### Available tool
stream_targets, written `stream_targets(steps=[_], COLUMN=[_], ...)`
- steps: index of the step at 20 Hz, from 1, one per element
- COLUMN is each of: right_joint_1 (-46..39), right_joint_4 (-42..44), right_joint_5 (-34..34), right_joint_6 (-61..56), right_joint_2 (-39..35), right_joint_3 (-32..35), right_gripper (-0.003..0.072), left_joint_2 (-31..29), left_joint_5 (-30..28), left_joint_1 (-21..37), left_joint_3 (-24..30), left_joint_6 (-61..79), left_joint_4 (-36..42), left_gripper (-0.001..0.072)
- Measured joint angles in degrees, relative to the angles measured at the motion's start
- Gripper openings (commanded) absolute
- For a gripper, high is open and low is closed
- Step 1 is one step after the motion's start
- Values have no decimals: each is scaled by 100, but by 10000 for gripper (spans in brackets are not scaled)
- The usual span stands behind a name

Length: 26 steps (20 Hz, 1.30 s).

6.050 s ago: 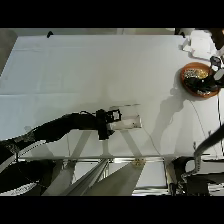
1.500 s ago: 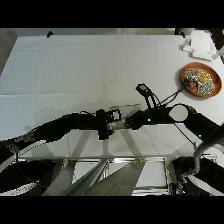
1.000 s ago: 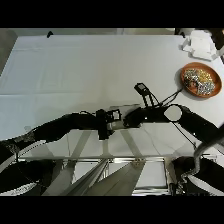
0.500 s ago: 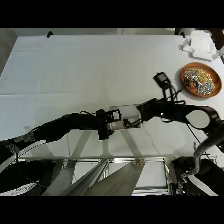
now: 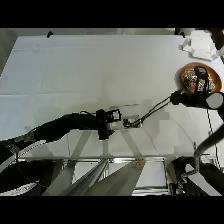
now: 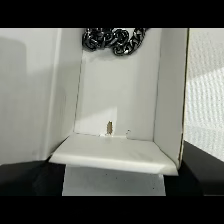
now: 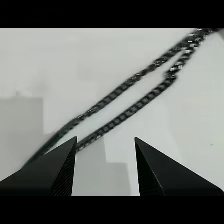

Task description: Fold the box and place the chain.

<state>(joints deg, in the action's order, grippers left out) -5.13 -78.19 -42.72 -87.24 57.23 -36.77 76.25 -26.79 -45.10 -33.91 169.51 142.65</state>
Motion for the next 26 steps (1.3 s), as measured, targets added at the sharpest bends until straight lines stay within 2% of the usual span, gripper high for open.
stream_targets(steps=[5,8,9,10,19,25,26], right_joint_1=[-249,-289,-293,-299,-310,-378,-382], right_joint_4=[-304,-634,-721,-804,-1679,-1875,-1867], right_joint_5=[186,286,302,330,599,927,1008], right_joint_6=[-551,-1088,-1220,-1329,-1947,-2129,-2144], right_joint_2=[1362,1873,1991,2094,2380,2638,2677], right_joint_3=[-929,-1268,-1331,-1377,-1495,-1495,-1495], right_gripper=[414,413,389,340,339,339,286], left_joint_2=[0,0,0,0,0,0,0], left_joint_5=[0,0,0,0,0,0,0], left_joint_1=[0,0,0,0,0,0,0], left_joint_3=[0,0,0,0,0,0,0], left_joint_6=[0,0,0,0,0,0,0], left_joint_4=[0,0,2,0,2,0,0], left_gripper=[331,331,331,331,331,331,331])
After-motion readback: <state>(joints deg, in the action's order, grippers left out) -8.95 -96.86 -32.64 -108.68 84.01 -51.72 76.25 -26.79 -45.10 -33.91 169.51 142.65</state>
